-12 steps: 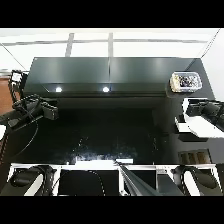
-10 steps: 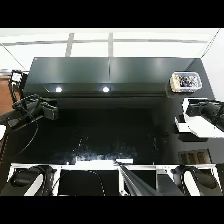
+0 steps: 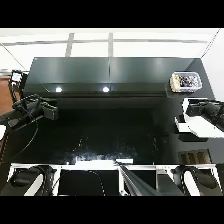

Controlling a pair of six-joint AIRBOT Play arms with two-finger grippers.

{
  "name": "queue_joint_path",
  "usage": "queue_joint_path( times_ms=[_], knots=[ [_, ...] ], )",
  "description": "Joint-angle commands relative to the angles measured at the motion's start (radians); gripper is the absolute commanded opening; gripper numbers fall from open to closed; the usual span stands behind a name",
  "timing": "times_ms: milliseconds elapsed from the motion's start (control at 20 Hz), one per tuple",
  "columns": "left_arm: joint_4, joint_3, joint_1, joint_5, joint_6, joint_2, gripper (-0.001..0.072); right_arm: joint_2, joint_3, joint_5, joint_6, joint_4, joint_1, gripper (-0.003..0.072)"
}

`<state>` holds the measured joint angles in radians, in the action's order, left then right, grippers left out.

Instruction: Fold the box and place the chain.

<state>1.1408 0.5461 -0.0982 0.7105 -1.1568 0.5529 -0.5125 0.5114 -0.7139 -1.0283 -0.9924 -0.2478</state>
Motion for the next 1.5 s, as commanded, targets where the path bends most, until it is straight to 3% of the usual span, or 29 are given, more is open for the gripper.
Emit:
queue_joint_path(
  times_ms=[0, 300, 550, 600, 700, 750, 800, 850, 900, 1050, 1300, 1450],
  knots=[
    [0.000, 0.000, 0.001, 0.000, 0.000, -0.001, 0.0028, 0.001, 0.000, 0.000, 0.000, 0.000, 0.000, 0.0013],
    [0.000, 0.000, 0.001, -0.043, 0.000, -0.001, 0.0028, 0.001, 0.000, 0.002, 0.000, 0.002, 0.000, 0.0013],
    [0.000, -0.001, 0.001, -0.132, 0.001, 0.025, 0.0028, 0.001, 0.000, 0.114, 0.000, 0.068, 0.000, 0.0013],
    [-0.006, 0.000, 0.000, -0.164, 0.000, 0.045, 0.0028, 0.000, -0.004, 0.179, 0.000, 0.122, 0.000, 0.0013],
    [-0.073, 0.000, 0.000, -0.251, 0.001, 0.108, 0.0033, -0.029, -0.027, 0.436, -0.001, 0.195, 0.000, 0.0014],
    [-0.095, 0.000, -0.004, -0.301, 0.001, 0.146, 0.0150, -0.059, -0.028, 0.525, -0.001, 0.196, -0.003, 0.0018],
    [-0.110, 0.001, -0.011, -0.336, 0.001, 0.181, 0.0486, -0.097, -0.026, 0.576, -0.001, 0.209, -0.013, 0.0225],
    [-0.121, 0.005, -0.020, -0.347, -0.005, 0.209, 0.0715, -0.132, -0.022, 0.579, -0.001, 0.214, -0.032, 0.0645],
    [-0.140, 0.014, -0.025, -0.329, -0.005, 0.230, 0.0708, -0.171, -0.016, 0.549, 0.001, 0.202, -0.054, 0.0720],
    [-0.145, 0.028, -0.032, -0.256, -0.003, 0.250, 0.0708, -0.312, 0.054, 0.414, -0.016, 0.053, -0.173, 0.0720],
    [-0.147, 0.027, -0.031, -0.181, -0.002, 0.250, 0.0708, -0.539, 0.357, 0.132, -0.266, -0.225, -0.556, 0.0720],
    [-0.147, 0.027, -0.031, -0.182, -0.002, 0.250, 0.0708, -0.660, 0.474, -0.054, -0.320, -0.354, -0.727, 0.0719]
  ],
)
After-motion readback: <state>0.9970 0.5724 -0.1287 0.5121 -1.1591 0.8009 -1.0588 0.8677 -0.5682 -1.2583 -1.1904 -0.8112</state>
